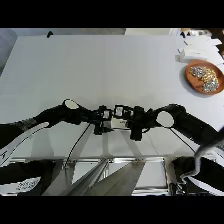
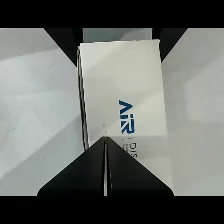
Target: Fold the box and place the chain.
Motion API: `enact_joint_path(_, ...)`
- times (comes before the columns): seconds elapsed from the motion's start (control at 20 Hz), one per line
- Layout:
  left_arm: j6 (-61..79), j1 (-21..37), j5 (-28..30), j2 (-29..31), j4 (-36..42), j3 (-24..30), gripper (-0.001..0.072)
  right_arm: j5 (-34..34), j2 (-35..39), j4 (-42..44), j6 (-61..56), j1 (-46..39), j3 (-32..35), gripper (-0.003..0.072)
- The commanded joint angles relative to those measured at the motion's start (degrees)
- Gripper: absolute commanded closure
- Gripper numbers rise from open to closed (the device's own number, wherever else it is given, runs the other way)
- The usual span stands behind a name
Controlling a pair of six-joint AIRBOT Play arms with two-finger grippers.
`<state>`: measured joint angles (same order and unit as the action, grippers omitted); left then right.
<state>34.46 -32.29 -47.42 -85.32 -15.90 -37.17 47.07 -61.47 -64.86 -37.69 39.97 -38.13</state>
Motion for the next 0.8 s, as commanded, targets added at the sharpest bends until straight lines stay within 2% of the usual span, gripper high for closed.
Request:
enact_joint_path(0.0,0.0,0.07,0.02,0.04,0.0,0.0,0.0569,0.44,-0.68,-0.2,-0.02,0.02,1.33,0.067)
enact_joint_path(0.55,0.0,0.07,0.02,0.04,0.0,0.0,0.0569,0.02,-0.28,-0.2,-0.04,0.02,1.36,0.0669)
enact_joint_path(0.75,0.0,0.07,0.02,0.04,0.0,0.0,0.0569,-0.85,4.61,-0.28,-2.01,0.02,1.2,0.0669)
